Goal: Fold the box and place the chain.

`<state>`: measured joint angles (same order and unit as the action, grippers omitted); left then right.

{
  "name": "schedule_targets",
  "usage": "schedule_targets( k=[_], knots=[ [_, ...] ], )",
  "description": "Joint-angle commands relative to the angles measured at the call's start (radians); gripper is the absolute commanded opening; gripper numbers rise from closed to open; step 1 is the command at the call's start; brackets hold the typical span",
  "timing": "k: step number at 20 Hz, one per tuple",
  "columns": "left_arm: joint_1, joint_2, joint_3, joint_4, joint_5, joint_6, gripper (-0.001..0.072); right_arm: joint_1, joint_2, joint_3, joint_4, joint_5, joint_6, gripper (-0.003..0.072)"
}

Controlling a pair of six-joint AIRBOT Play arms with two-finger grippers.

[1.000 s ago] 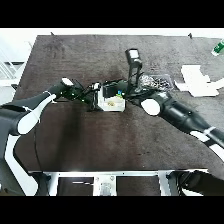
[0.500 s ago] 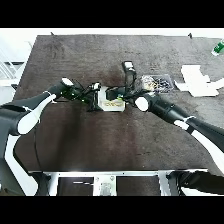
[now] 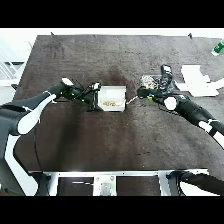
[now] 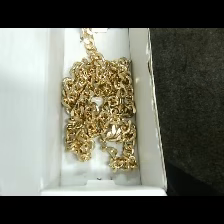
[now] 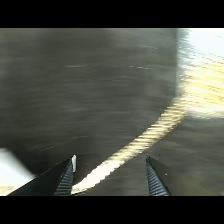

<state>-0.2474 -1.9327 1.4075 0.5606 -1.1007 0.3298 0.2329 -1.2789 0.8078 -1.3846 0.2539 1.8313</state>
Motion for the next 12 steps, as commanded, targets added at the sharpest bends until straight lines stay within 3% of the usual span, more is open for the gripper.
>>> schedule_targets(
  k=[1,9,12],
  knots=[
    [0.001,0.000,0.001,0.000,0.000,0.000,0.0542,-0.100,-0.086,-0.025,0.060,-0.075,0.020,0.0546],
    [0.001,0.000,0.001,0.000,0.000,0.000,0.0542,-0.069,-0.317,0.142,0.151,-0.078,0.019,0.0518],
    [0.001,0.000,0.001,0.000,0.001,0.000,0.0542,-0.039,-0.350,0.170,0.155,-0.079,0.020,0.0376]
  ],
)
